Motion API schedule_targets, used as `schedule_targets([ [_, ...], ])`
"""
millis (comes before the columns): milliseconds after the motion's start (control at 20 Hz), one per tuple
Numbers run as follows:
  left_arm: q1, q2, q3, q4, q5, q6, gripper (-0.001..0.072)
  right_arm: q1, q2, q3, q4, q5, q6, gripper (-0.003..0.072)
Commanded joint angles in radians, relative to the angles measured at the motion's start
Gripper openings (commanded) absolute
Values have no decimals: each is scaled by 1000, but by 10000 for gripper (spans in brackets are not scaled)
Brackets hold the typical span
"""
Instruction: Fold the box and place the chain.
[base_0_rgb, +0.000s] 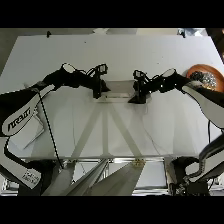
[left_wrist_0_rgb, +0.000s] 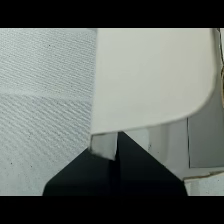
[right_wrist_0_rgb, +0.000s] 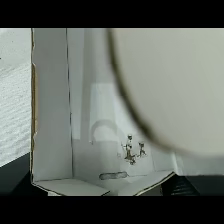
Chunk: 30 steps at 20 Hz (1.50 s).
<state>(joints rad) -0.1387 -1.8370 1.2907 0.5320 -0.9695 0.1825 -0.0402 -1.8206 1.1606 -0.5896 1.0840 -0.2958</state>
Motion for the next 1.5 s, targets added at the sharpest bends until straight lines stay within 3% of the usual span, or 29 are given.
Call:
schedule_targets([
  [0,0,0,1,0,0,0,14,1,-1,0,-1,-2,0,690],
  [200,0,0,1,0,0,0,14,2,-1,0,0,-7,0,670],
  [350,0,0,1,0,0,0,14,2,-1,0,-2,-6,-1,376],
  [1450,0,0,1,0,0,0,14,2,-1,0,-2,-3,-1,377],
])
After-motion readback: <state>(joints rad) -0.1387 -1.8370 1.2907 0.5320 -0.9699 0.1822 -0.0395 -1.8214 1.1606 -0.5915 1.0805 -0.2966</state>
